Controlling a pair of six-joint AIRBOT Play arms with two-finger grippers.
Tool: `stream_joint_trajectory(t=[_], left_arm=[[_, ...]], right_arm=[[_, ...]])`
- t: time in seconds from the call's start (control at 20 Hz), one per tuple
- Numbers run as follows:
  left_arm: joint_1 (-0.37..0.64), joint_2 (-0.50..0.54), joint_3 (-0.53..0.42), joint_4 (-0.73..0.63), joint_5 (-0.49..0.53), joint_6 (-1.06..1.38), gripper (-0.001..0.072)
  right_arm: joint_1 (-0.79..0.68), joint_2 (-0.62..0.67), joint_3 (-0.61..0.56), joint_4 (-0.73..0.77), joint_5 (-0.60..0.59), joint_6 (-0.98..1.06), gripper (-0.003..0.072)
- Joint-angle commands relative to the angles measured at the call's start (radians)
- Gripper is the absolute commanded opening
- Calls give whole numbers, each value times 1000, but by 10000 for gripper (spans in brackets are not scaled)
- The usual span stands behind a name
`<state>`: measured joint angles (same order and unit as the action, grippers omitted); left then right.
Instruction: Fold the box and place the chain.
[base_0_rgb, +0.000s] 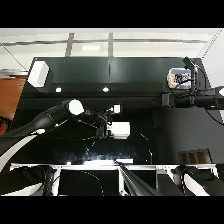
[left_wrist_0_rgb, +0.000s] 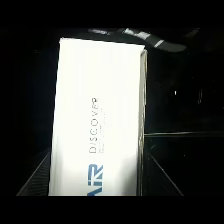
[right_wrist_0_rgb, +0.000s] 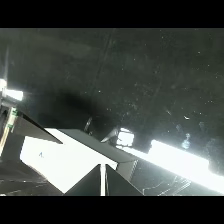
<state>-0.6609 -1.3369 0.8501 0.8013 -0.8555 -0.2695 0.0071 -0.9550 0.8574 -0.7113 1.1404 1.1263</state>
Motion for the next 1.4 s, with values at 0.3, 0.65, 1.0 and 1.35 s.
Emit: stream_joint_trajectory(t=[0.3, 0.65, 1.0, 1.35], left_arm=[[-79, -82, 0, 82, 93, -64, 710], [-57, -46, 0, 96, 58, -106, 290], [404, 174, 0, 320, -146, -352, 290], [1068, 163, 17, 362, 0, -640, 335]], right_arm=[[-1, 0, 0, 0, 0, 0, 44], [-1, 0, 0, 0, -1, 0, 44], [-1, 0, 0, 0, 0, 0, 44], [-1, 0, 0, 0, -27, -1, 44]])
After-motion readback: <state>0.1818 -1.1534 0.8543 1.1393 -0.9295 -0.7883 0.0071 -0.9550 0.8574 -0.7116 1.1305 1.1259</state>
